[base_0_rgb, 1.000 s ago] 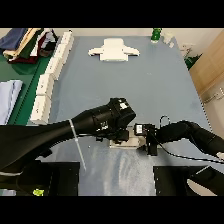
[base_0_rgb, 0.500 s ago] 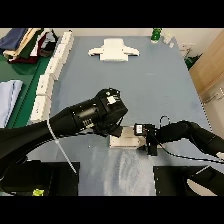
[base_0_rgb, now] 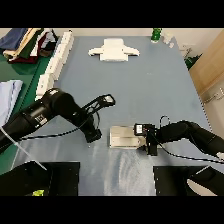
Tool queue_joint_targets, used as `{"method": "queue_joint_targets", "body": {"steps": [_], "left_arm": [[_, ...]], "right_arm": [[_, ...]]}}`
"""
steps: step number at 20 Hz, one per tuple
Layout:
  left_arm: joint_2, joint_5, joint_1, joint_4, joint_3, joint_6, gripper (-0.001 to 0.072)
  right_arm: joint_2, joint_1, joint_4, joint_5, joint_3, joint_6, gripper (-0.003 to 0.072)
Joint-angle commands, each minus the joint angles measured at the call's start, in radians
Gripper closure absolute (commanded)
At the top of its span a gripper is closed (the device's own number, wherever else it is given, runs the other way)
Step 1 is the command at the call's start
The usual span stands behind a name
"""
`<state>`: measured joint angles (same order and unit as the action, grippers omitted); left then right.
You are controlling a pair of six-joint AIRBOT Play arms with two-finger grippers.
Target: Fold the box.
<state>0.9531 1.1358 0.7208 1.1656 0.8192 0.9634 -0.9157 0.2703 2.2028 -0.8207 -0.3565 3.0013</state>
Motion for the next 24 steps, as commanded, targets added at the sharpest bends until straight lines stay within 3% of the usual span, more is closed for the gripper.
{"method": "queue_joint_targets", "body": {"steps": [1, 8, 11, 14, 24], "left_arm": [[-0.056, -0.182, -0.163, -0.222, -0.179, -0.461, 0.0011], [0.064, -0.373, -0.152, -0.616, -0.371, -1.18, 0.0011], [0.135, -0.441, -0.133, -0.682, -0.371, -1.25, 0.0011], [0.191, -0.441, -0.113, -0.703, -0.362, -1.27, 0.0011], [0.223, -0.472, -0.053, -0.743, -0.344, -1.262, 0.0011]], "right_arm": [[0.001, 0.0, 0.0, 0.0, -0.001, 0.0, 0.0177], [0.0, 0.0, 0.0, 0.0, -0.001, -0.001, 0.0176], [0.0, 0.0, 0.0, 0.0, -0.001, 0.0, 0.0176], [0.001, 0.0, 0.0, 0.0, -0.001, 0.0, 0.0176], [0.0, 0.0, 0.0, 0.0, -0.001, -0.001, 0.0177]]}}
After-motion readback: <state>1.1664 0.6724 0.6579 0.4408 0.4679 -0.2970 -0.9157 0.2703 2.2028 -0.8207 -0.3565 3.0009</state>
